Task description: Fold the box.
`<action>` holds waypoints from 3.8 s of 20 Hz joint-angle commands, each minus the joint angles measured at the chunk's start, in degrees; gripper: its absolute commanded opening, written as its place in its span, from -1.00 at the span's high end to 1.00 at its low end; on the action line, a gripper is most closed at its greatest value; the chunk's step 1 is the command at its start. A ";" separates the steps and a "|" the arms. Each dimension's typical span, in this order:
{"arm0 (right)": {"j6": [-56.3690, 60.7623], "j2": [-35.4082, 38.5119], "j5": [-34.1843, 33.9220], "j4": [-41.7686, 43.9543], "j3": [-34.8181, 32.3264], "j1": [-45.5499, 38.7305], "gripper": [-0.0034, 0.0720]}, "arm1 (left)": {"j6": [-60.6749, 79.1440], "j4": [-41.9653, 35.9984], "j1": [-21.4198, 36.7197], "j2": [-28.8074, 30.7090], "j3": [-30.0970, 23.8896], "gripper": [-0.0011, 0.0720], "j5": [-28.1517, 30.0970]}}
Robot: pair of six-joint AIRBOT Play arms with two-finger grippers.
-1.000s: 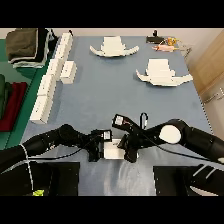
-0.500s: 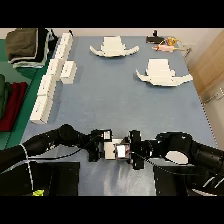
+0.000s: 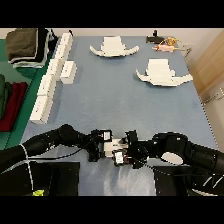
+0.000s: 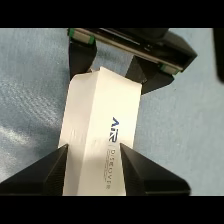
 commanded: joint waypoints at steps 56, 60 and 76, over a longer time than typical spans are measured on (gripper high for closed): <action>19.41 7.78 -0.52 3.69 0.00 -1.60 0.91 | -0.02 0.00 -0.02 0.00 -0.02 -0.46 0.00; 20.11 4.52 -2.51 7.65 -0.85 -1.88 0.91 | -0.02 0.00 -0.02 -0.02 -0.02 -0.46 0.00; 17.53 2.23 -6.34 14.82 -7.61 -1.84 0.91 | -0.02 0.00 -0.02 -0.02 -0.02 -0.46 0.00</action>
